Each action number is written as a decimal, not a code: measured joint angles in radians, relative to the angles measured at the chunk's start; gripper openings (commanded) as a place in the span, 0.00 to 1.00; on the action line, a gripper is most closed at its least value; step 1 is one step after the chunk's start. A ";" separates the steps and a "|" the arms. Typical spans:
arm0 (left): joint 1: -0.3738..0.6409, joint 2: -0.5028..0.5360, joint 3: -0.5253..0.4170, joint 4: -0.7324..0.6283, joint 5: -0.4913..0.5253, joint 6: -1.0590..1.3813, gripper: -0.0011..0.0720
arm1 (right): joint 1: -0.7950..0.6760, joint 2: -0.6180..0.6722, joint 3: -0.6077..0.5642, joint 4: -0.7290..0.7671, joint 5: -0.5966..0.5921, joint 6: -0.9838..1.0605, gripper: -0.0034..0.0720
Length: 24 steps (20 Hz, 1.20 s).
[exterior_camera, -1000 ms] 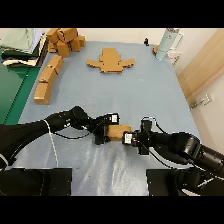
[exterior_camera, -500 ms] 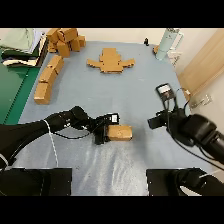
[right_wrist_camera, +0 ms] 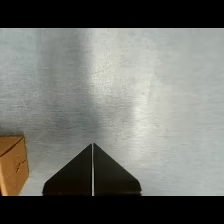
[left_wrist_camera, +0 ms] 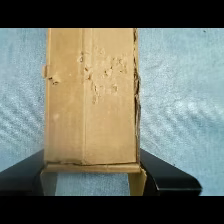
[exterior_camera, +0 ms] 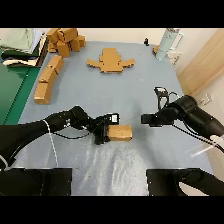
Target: Fold the box.
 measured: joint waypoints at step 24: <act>0.966 0.564 -0.235 0.595 -0.245 -0.853 0.66 | -0.016 -0.026 0.019 -0.058 0.194 0.106 0.05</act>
